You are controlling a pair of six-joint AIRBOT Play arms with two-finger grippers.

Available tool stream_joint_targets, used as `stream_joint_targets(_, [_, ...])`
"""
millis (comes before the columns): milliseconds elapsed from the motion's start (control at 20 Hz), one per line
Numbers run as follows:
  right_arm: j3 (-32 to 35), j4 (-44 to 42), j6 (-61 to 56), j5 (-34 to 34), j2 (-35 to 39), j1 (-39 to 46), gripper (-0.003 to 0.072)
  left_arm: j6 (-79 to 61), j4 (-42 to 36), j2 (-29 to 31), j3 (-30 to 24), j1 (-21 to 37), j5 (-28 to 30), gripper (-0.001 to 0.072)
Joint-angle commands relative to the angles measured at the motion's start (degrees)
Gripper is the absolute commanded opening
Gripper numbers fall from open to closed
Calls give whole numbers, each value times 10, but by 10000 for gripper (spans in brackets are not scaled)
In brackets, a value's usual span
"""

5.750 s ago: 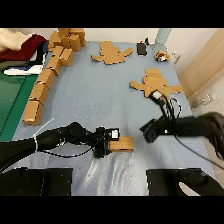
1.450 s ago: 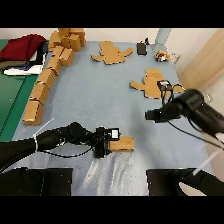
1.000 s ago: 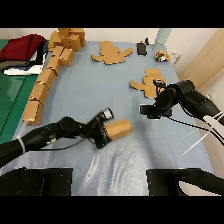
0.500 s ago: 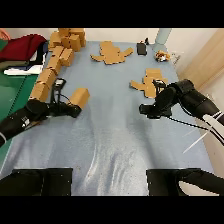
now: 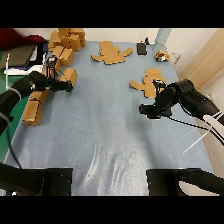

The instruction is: Fold the box.

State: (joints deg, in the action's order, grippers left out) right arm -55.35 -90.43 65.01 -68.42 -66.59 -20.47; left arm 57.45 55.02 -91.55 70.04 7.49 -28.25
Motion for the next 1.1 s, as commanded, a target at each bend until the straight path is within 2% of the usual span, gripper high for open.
stream_joint_targets(0, [0,0,0,0,0,0,5,109,129,-107,151,15,-58,522])
stream_joint_targets(150, [0,0,0,0,0,0,5,184,209,-181,256,18,-108,522])
stream_joint_targets(200, [0,0,0,0,0,0,5,189,214,-204,287,18,-124,522])
stream_joint_targets(300, [0,0,0,0,0,0,5,191,213,-237,328,18,-137,522])
stream_joint_targets(400, [0,0,0,0,0,0,5,191,213,-256,351,18,-125,522])
stream_joint_targets(550, [0,0,0,0,0,0,6,181,213,-259,355,18,-64,522])
stream_joint_targets(700, [0,0,0,0,0,0,6,181,213,-259,355,18,-33,522])
stream_joint_targets(1050, [0,0,0,0,0,0,5,183,210,-259,355,18,-26,522])
